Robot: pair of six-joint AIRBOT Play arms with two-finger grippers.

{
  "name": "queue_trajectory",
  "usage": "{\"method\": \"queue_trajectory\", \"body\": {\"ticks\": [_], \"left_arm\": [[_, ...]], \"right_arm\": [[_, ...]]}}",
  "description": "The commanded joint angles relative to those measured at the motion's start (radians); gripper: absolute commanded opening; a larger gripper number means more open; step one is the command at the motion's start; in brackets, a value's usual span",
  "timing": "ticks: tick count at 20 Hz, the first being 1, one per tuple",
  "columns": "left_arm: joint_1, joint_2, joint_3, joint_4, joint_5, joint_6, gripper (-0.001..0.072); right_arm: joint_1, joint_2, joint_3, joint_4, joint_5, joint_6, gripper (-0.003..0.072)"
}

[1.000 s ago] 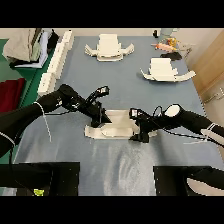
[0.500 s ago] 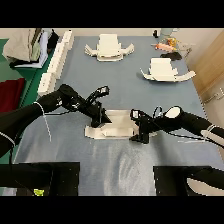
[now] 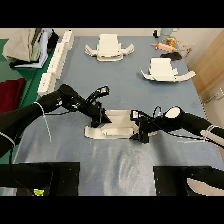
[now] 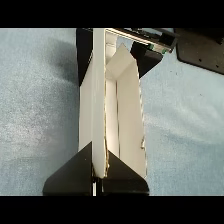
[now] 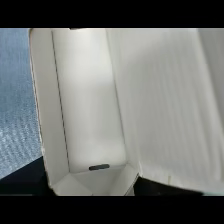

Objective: Fold the box.

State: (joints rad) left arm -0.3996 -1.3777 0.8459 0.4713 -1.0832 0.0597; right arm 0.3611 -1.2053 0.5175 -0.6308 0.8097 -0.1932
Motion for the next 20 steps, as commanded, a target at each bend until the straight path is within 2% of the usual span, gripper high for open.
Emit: {"method": "queue_trajectory", "body": {"ticks": [1, 20], "left_arm": [[0.001, 0.000, 0.000, 0.000, 0.001, 0.000, 0.0017], [0.001, 0.000, 0.000, -0.039, 0.000, 0.000, 0.0017]], "right_arm": [[0.000, 0.000, 0.000, -0.016, 0.001, 0.007, 0.0540], [0.000, 0.000, 0.000, -0.016, 0.001, 0.009, 0.0539]]}}
